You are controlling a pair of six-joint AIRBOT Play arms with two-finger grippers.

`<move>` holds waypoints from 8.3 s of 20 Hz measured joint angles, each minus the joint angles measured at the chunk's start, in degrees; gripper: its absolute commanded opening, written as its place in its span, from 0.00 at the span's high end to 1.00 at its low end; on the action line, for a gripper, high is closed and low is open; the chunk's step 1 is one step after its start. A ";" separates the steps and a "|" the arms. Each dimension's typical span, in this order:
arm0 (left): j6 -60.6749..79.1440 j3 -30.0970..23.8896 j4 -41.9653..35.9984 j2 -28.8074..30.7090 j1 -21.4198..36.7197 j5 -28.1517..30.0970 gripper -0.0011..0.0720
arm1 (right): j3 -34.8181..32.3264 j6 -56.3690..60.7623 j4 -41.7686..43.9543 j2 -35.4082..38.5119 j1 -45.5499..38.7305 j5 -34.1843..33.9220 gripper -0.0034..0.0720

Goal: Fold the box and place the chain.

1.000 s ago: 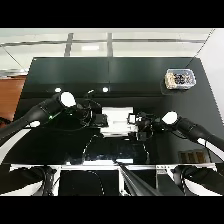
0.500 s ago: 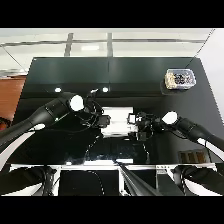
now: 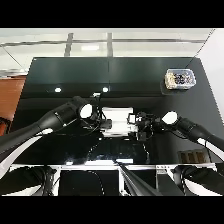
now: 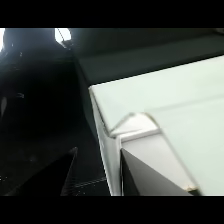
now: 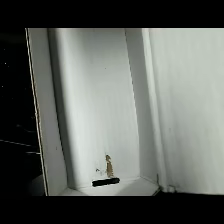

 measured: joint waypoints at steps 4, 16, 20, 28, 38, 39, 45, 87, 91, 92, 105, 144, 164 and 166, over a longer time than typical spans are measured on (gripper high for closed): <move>-4.63 0.13 0.52 -1.66 -1.44 0.44 0.53 | 0.00 0.00 0.00 0.00 0.00 0.00 0.79; -12.04 5.03 5.86 -5.51 -2.78 -0.98 0.53 | 0.00 0.00 0.00 0.00 0.00 0.02 0.79; -12.33 7.26 6.34 -7.50 -3.45 -2.38 0.69 | 0.00 0.02 0.00 0.00 0.00 0.02 0.79; -12.90 8.11 6.62 -8.26 -3.65 -3.63 0.95 | 0.00 0.00 0.00 0.00 0.00 0.04 0.79; -12.72 8.87 5.55 -8.35 -3.28 -6.27 0.95 | 0.00 -0.02 -0.02 0.00 0.00 0.04 0.79; -12.46 8.90 5.49 -8.44 -3.28 -6.29 0.95 | 0.00 0.00 0.00 0.00 0.00 0.02 0.79; -11.58 8.96 5.60 -8.81 -3.26 -6.19 0.95 | 0.00 0.46 -0.04 0.02 0.00 -0.22 0.07; -8.46 8.96 6.75 -8.98 -3.21 -5.95 0.95 | -0.15 15.17 4.07 4.37 1.62 3.48 0.94; -8.41 8.96 6.69 -8.98 -3.21 -5.75 0.95 | 1.33 27.19 -4.09 8.28 0.17 9.46 0.94; -8.44 8.96 6.62 -8.98 -3.21 -5.68 0.95 | 2.03 31.30 -7.19 10.21 -1.42 11.96 0.94; -8.46 8.96 5.75 -8.98 -3.21 -5.27 0.95 | -5.31 78.01 -11.87 14.16 -36.61 24.46 0.94; -8.46 8.96 4.61 -9.01 -3.21 -5.57 0.95 | 20.76 119.58 -35.95 -4.00 12.31 22.47 0.55; -8.68 8.96 3.06 -9.03 -3.19 -5.53 0.95 | 31.28 136.19 -49.44 -12.04 17.99 30.05 0.94; -8.63 8.96 3.02 -9.03 -3.19 -5.53 0.95 | 31.34 135.34 -49.35 -12.04 17.99 30.12 0.93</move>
